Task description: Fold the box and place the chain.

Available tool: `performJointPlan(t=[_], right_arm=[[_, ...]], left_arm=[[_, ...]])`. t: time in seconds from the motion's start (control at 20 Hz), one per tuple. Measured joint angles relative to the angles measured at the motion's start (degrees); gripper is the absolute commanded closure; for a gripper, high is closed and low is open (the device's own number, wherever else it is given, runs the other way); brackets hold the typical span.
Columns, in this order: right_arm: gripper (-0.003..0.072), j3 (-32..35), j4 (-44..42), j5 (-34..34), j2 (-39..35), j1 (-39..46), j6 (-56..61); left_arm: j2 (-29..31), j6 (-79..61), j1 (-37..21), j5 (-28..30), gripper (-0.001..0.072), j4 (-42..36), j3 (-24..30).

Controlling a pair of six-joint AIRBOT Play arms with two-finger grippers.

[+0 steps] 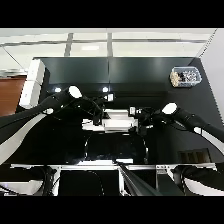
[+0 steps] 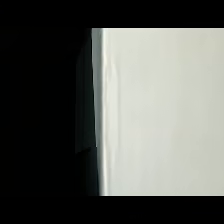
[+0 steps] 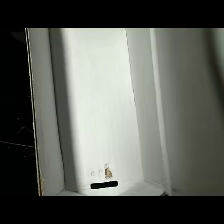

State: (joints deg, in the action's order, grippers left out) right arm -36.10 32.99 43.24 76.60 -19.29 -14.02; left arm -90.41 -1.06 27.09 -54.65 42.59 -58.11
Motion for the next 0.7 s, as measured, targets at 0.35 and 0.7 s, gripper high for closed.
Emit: performJointPlan(t=[0.35, 0.7], right_arm=[[0.0143, 0.0, 0.9, -0.2, 0.0, -0.3, 0.3], [0.0279, -0.1, 1.4, 0.0, 0.0, -0.5, 0.3]], left_arm=[[0.3, 0.7, -0.4, -0.2, 0.0097, 1.0, -0.2], [7.8, 16.8, -6.2, -5.7, 0.0015, 11.3, -2.1]])
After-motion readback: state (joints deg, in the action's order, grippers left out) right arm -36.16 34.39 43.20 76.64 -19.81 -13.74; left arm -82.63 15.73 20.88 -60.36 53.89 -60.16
